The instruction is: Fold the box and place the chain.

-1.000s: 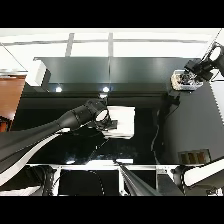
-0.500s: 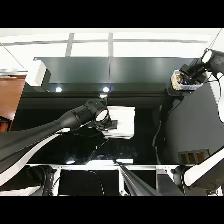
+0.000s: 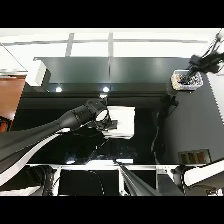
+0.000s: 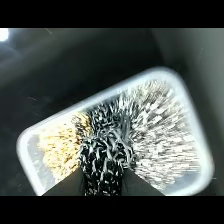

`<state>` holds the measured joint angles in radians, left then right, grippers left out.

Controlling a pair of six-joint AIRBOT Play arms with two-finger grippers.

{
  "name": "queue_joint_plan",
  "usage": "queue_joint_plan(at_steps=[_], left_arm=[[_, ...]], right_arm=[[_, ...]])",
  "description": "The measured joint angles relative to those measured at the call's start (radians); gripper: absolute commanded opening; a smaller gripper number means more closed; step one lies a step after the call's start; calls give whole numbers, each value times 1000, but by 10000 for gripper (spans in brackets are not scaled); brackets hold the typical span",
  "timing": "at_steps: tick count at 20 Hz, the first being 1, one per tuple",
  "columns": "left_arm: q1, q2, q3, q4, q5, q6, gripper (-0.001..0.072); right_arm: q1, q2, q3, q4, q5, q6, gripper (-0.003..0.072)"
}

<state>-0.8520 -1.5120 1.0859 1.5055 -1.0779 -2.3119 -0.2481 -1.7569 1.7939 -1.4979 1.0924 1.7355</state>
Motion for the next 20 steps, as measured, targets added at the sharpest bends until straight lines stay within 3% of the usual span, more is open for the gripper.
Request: queue_joint_plan(at_steps=[4, 11, 14, 20], left_arm=[[0, 0, 0, 0, 0, 0, 25], [0, 0, 0, 0, 3, 0, 25], [0, 0, 0, 0, 4, 0, 25], [0, 0, 0, 0, 4, 0, 25]], right_arm=[[-4, 214, 0, 54, 30, -123, 4], [91, 552, -28, 220, 190, -249, 4], [165, 661, -78, 259, 278, -287, 2], [303, 788, -254, 509, 426, -397, 6]])
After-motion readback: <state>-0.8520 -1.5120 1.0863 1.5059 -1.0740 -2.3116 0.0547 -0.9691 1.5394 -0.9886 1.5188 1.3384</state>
